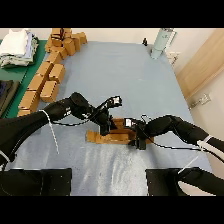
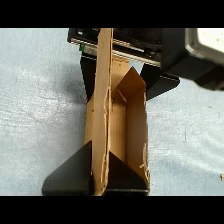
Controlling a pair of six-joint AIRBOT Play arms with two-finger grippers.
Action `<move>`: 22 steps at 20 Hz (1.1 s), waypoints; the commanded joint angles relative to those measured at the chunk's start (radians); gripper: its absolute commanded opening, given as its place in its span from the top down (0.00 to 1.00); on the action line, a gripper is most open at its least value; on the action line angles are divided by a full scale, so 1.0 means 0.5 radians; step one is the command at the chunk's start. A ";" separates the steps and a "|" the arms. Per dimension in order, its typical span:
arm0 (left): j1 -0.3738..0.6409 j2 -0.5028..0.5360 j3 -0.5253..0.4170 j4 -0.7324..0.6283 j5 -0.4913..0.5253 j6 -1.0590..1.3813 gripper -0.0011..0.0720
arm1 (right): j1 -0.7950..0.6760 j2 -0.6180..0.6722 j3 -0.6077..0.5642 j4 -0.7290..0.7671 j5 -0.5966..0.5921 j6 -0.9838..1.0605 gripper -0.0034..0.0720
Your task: Fold the box.
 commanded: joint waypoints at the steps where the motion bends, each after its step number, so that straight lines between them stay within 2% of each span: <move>1: 0.007 0.001 0.002 0.008 -0.001 -0.002 0.77 | 0.001 -0.002 -0.001 0.000 0.001 0.000 0.25; 2: 0.017 0.007 0.002 0.014 -0.004 -0.011 0.29 | 0.001 -0.002 -0.001 0.000 0.000 0.000 0.25; 3: 0.030 0.019 0.002 0.016 -0.003 -0.074 0.06 | 0.001 -0.002 -0.001 0.000 0.000 0.000 0.25; 5: 0.091 0.079 0.003 0.077 -0.043 -0.208 0.05 | 0.001 -0.002 -0.001 0.000 0.002 0.000 0.25; 8: 0.247 0.248 0.004 0.435 -0.135 -0.536 0.05 | 0.001 -0.002 -0.001 0.000 0.002 0.001 0.25; 11: 0.391 0.376 0.004 0.672 -0.420 -1.125 0.06 | 0.001 -0.002 -0.001 -0.001 0.002 0.000 0.25; 12: 0.410 0.380 0.003 0.674 -0.569 -1.352 0.31 | 0.001 -0.002 -0.001 0.000 0.002 0.000 0.25; 13: 0.408 0.375 0.001 0.675 -0.723 -1.567 0.90 | 0.001 -0.002 -0.001 0.000 0.002 0.000 0.25; 14: 0.386 0.366 -0.012 0.655 -0.849 -1.691 0.97 | 0.001 -0.002 -0.001 0.000 0.001 0.000 0.25; 15: 0.345 0.357 -0.036 0.609 -0.944 -1.837 0.97 | 0.001 -0.002 -0.001 -0.001 0.002 0.000 0.25; 17: 0.225 0.336 -0.092 0.420 -0.945 -2.016 0.97 | 0.001 -0.002 -0.001 -0.001 0.002 0.000 0.25; 20: 0.079 0.252 -0.094 -0.051 -0.623 -2.040 0.97 | 0.001 -0.002 -0.001 -0.001 0.002 0.000 0.25; 22: 0.069 0.140 -0.039 -0.369 -0.403 -2.018 0.97 | 0.001 -0.002 -0.001 -0.001 0.002 0.000 0.25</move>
